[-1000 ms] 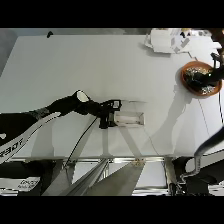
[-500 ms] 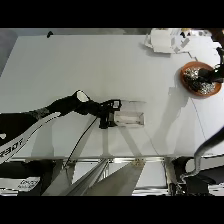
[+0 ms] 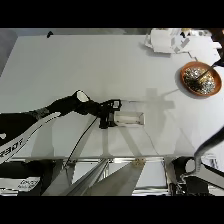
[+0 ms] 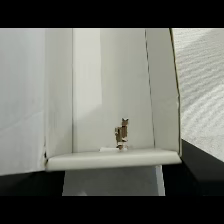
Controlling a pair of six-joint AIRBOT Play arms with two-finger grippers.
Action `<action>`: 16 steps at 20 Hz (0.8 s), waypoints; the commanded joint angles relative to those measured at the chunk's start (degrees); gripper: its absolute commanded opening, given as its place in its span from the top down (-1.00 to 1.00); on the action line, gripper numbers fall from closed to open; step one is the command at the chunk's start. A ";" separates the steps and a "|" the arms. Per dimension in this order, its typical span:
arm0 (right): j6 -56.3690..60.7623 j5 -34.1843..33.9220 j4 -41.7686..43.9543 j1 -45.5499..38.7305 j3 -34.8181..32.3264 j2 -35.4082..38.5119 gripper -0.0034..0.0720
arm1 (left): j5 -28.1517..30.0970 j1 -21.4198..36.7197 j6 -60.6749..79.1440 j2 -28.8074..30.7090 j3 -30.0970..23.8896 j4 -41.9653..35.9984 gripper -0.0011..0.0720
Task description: Fold the box and place the chain.
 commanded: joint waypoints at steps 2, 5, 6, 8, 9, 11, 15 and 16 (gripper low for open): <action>0.00 6.73 8.61 -0.02 -0.02 10.93 0.86 | 0.02 -0.04 0.02 0.00 0.04 0.00 0.39; 0.02 8.20 12.11 1.44 -0.09 16.37 0.86 | 0.02 -0.04 0.02 0.00 0.04 0.00 0.39; 0.04 8.24 12.04 3.52 -0.37 18.29 0.86 | 0.02 -0.02 0.02 0.00 0.04 0.00 0.39; 0.07 8.68 12.02 9.03 -1.49 21.66 0.86 | 0.02 -0.04 0.02 0.00 0.04 0.00 0.39; 0.07 9.05 11.69 12.33 -2.21 23.15 0.86 | 0.04 -0.04 0.02 0.00 0.04 0.00 0.39; 0.83 9.40 9.51 18.23 -3.34 25.35 0.86 | 0.02 -0.04 0.02 0.00 0.04 0.00 0.39; 4.17 9.60 8.04 26.88 -3.93 27.23 0.86 | 0.02 -0.04 0.02 0.00 0.04 0.00 0.39; 4.66 9.66 8.39 28.92 -3.93 27.45 0.86 | 0.02 -0.02 0.00 0.00 0.04 0.00 0.39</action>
